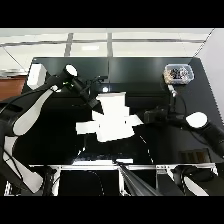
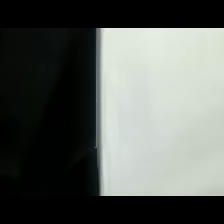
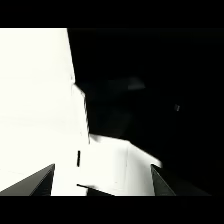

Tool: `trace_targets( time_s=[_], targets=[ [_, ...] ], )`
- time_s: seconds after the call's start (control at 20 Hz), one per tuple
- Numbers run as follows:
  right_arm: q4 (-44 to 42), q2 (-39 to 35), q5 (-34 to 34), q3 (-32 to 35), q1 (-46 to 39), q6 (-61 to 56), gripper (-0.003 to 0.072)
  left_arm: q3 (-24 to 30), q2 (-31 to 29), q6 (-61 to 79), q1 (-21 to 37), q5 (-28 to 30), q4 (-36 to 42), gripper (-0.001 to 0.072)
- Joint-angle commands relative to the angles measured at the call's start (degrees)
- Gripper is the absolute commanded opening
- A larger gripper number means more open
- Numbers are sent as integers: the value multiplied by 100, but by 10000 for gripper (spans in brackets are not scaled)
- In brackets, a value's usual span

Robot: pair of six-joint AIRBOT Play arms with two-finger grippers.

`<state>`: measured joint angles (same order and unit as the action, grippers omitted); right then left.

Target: Fold the box and place the chain.

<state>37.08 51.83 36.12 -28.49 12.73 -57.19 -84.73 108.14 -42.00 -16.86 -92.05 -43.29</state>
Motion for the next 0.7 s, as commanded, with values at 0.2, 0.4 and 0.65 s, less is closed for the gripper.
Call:
trace_targets(
  time_s=[0.2,0.4,0.65],
  targets=[
    [2806,-4,1091,-1279,-374,177,684,2492,-2107,1541,-289,2824,785,23],
    [2090,4,909,-1261,-236,732,684,3088,-2500,3289,-595,3504,-87,25],
    [2076,219,929,-885,577,3355,684,3084,-2229,4065,-667,3644,-57,26]
  ],
)
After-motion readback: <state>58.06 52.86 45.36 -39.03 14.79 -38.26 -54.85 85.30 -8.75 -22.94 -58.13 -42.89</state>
